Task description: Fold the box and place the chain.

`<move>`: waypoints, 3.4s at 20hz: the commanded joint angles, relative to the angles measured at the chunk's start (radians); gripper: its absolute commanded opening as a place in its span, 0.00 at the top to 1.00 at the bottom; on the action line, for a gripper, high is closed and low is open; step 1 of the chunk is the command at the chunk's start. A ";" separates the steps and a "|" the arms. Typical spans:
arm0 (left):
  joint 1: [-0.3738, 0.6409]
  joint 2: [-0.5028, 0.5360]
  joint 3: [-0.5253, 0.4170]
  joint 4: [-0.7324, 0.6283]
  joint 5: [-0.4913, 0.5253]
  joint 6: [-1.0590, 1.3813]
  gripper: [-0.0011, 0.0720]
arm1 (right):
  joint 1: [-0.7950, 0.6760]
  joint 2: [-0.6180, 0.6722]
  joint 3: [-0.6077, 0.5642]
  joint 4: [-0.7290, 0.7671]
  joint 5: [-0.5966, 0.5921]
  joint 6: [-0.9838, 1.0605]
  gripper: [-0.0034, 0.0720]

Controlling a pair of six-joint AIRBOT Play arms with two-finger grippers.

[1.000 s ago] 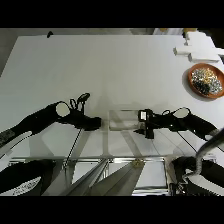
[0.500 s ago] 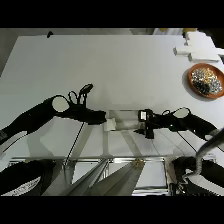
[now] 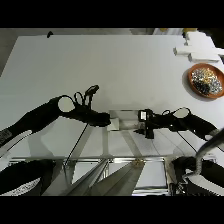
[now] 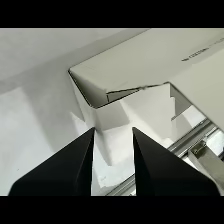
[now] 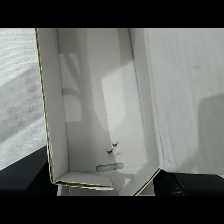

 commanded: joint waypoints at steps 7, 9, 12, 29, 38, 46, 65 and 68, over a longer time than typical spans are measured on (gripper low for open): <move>-0.062 -0.014 0.060 0.166 -0.006 -0.162 0.61 | 0.000 0.001 0.000 0.000 0.000 0.000 0.53; -0.074 -0.015 0.066 0.190 -0.008 -0.195 0.61 | 0.000 0.001 0.000 0.000 0.000 0.000 0.53; -0.100 -0.026 0.089 0.201 -0.010 -0.211 0.61 | 0.000 0.001 0.000 0.000 0.000 0.000 0.53; -0.229 -0.153 0.257 0.459 -0.128 -0.574 0.61 | 0.000 0.001 0.000 0.000 0.000 0.000 0.53; -0.272 -0.225 0.340 0.602 -0.239 -0.800 0.61 | 0.000 0.001 0.000 0.000 0.000 0.000 0.53; -0.294 -0.295 0.429 0.642 -0.331 -0.878 0.62 | 0.000 0.001 0.000 0.000 0.000 0.000 0.53; -0.338 -0.371 0.407 0.682 -0.298 -0.896 0.90 | 0.000 0.001 0.000 0.000 0.000 0.000 0.53; -0.341 -0.371 0.407 0.675 -0.298 -0.896 0.98 | 0.000 0.001 0.000 0.000 0.000 0.000 0.53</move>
